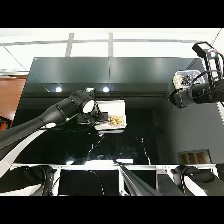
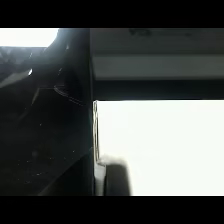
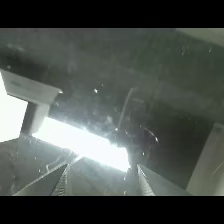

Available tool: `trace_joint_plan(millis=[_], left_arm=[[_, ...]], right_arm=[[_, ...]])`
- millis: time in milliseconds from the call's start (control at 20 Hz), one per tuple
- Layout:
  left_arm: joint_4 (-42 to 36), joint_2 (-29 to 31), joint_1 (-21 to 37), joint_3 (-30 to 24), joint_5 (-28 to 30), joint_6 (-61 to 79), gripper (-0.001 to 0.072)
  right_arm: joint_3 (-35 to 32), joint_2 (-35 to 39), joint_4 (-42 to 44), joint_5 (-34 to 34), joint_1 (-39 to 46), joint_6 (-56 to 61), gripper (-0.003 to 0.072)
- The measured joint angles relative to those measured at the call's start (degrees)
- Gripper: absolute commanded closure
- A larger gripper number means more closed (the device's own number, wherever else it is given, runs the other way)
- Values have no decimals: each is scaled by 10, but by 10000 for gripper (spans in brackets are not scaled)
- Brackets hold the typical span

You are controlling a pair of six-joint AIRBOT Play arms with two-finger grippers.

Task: Fold the box and place the chain.

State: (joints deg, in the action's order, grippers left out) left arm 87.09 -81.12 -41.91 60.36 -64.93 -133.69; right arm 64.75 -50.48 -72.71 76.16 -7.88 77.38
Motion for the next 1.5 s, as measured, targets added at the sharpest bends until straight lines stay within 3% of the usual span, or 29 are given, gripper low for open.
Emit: trace_joint_plan(millis=[50, 100, 300, 550, 700, 850, 1050, 1100, 1150, 1350, 1500], left_arm=[[0, 3, 0, 0, 3, 0, 212], [-2, 9, 0, 0, 8, 2, 96], [30, 67, -6, -2, -9, 22, 87], [138, 236, -1, -83, -29, 28, 87], [163, 345, 98, -171, -5, 1, 88], [31, 395, 226, -247, 89, 101, 88], [-208, 378, 320, -292, 165, 480, 84], [-254, 363, 327, -297, 172, 592, 16], [-293, 345, 327, -301, 184, 708, -6], [-376, 271, 304, -299, 183, 1083, -6], [-424, 203, 299, -289, 167, 1279, -6]], right_arm=[[0, 0, -2, -3, 0, 0, 207], [0, 0, -2, -8, 0, 2, 207], [0, 0, -4, -19, 0, 10, 208], [0, 0, -3, -63, 0, 39, 207], [-8, 0, -4, -89, 0, 47, 208], [-26, -1, -4, -112, 0, 61, 207], [-58, -2, -4, -142, 0, 90, 208], [-65, -2, -4, -145, 0, 96, 207], [-73, -2, -4, -147, 0, 99, 207], [-95, -3, -4, -149, 0, 115, 207], [-105, -3, -4, -148, 0, 123, 207]])
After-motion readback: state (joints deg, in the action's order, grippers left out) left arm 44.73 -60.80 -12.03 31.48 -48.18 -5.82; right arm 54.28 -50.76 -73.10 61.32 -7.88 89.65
